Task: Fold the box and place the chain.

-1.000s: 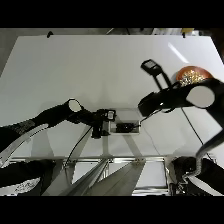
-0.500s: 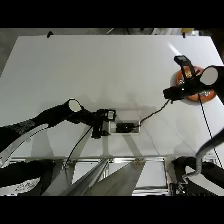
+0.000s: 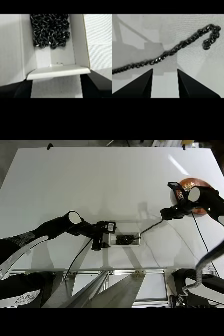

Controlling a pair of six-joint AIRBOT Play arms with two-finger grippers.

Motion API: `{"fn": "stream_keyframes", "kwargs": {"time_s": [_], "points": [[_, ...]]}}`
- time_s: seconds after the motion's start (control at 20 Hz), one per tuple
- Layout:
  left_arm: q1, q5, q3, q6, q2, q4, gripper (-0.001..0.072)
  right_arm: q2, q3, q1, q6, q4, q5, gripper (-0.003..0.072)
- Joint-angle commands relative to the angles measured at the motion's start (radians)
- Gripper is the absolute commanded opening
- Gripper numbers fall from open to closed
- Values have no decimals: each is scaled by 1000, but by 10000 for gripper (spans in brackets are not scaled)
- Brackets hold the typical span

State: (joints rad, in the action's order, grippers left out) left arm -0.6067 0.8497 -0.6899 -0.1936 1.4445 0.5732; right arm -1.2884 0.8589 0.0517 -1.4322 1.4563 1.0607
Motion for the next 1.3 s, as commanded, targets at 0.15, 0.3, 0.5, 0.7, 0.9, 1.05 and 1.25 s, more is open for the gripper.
{"fn": "stream_keyframes", "kwargs": {"time_s": [0.15, 0.3, 0.5, 0.7, 0.9, 1.05, 1.25], "points": [[0, 0, 0, 0, -1, 0, 315, -21, -34, -1, 0, 2, -126, 335], [0, 0, 0, 0, -1, 0, 315, -59, -34, -1, 0, 3, -127, 293], [0, 0, 0, 0, -1, 0, 315, -98, -34, 10, -2, 7, -122, 227], [0, 0, 0, 0, -1, 0, 315, -97, -34, 40, 2, 12, -98, 24], [0, 0, 0, 0, -1, 0, 315, -19, -34, 66, 1, 37, -62, 15], [0, 0, 0, 0, -1, 1, 315, 120, -34, 72, 2, 8, -43, 15], [0, 0, 0, 0, -1, 1, 315, 381, -34, 72, 88, -209, 3, 15]]}}
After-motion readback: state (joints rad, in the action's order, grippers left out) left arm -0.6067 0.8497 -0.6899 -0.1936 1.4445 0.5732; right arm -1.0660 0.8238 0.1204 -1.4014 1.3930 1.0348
